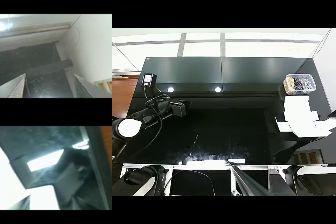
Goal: Fold the box and place the chain.
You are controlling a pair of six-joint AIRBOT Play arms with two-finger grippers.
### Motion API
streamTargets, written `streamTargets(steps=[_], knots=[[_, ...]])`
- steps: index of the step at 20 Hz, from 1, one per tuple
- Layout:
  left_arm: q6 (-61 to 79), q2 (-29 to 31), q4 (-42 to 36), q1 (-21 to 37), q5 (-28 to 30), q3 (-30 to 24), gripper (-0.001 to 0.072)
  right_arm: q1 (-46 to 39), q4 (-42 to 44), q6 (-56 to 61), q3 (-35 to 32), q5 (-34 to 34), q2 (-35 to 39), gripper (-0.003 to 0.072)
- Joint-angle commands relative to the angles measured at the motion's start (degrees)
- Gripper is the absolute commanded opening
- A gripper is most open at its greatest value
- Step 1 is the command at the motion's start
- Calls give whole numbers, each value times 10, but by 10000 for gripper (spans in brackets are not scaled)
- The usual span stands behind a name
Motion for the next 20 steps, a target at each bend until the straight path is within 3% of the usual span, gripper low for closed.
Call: streamTargets(steps=[1, 2, 3, 4, 6, 7, 12, 16, 20], knots=[[0, 0, 0, -1, 0, 0, 706, 0, -12, -31, -16, 22, -9, 496], [0, 0, 0, -1, 0, 0, 706, 0, -14, -31, -19, 25, -9, 483], [0, 0, 0, -1, 2, 0, 706, 0, -12, -36, -19, 26, -9, 218], [0, 0, 0, -1, 5, 0, 706, 0, -6, -37, -19, 33, -8, 127], [0, 0, 0, -1, 10, 0, 706, 0, 13, -37, -19, 52, -7, 117], [0, 0, 0, -1, 10, 0, 706, 0, 25, -37, -19, 63, -6, 0], [0, 0, 0, -1, 7, 0, 706, 18, 87, -36, -84, 63, 50, 10], [0, 0, 0, -5, 7, 0, 706, 53, 239, -52, -201, 51, 132, 10], [0, -9, -7, -5, 6, 0, 706, 141, 293, -49, -352, -48, 261, 10]])
